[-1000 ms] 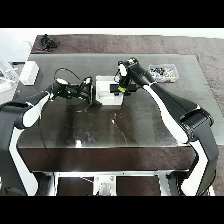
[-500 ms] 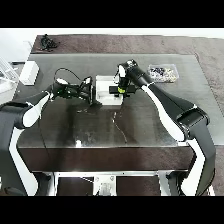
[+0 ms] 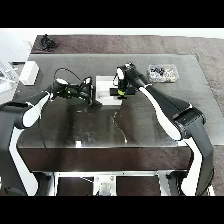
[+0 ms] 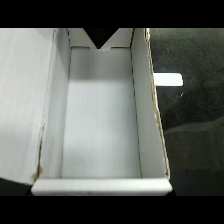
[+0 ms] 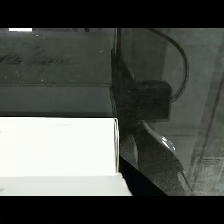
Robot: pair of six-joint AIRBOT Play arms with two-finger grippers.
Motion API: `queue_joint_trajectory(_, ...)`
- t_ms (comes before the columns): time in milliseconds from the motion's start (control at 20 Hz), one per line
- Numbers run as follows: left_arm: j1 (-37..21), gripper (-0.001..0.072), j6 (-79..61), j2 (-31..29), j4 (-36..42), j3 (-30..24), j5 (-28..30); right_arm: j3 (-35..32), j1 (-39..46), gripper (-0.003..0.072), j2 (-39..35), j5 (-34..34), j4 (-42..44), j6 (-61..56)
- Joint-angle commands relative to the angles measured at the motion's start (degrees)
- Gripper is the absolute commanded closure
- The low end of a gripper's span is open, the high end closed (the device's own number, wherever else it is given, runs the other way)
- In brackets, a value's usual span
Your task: Fold the box and place the chain.
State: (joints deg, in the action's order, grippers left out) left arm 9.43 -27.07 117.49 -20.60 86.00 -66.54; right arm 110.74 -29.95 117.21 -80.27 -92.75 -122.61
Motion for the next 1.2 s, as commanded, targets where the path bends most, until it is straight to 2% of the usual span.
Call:
queue_joint_trajectory(0,0.02,0.0401,0.00,-0.02,0.02,-0.02,0.07,-0.02,-0.68,0.0677,0.20,0.85,0.57,0.07)
queue_joint_trajectory(250,0.02,0.0401,0.02,0.00,0.04,-0.02,0.07,-0.02,-0.68,0.0674,0.15,0.87,0.37,0.02)
queue_joint_trajectory(300,0.02,0.0401,0.00,-0.02,0.02,-0.02,0.07,-0.02,-0.68,0.0587,0.11,0.87,0.17,0.02)
queue_joint_trajectory(350,0.02,0.0401,0.02,0.00,0.04,-0.02,0.07,-0.02,-0.63,0.0398,0.04,0.83,0.20,0.02)
queue_joint_trajectory(400,0.02,0.0401,0.02,0.00,0.04,-0.02,0.07,-0.02,-0.61,0.0272,-0.11,0.81,0.09,0.02)
queue_joint_trajectory(1000,0.02,0.0401,0.00,0.00,0.04,-0.02,0.07,0.04,-0.57,0.0280,-1.09,0.61,-1.62,0.04)
queue_joint_trajectory(1100,0.02,0.0401,0.02,-0.02,0.04,-0.02,0.07,0.04,-0.57,0.0394,-1.07,-0.68,-2.91,0.04)
queue_joint_trajectory(1150,0.02,0.0401,0.02,-0.02,0.04,-0.02,0.07,0.00,-0.57,0.0397,-1.07,-1.53,-3.54,0.04)
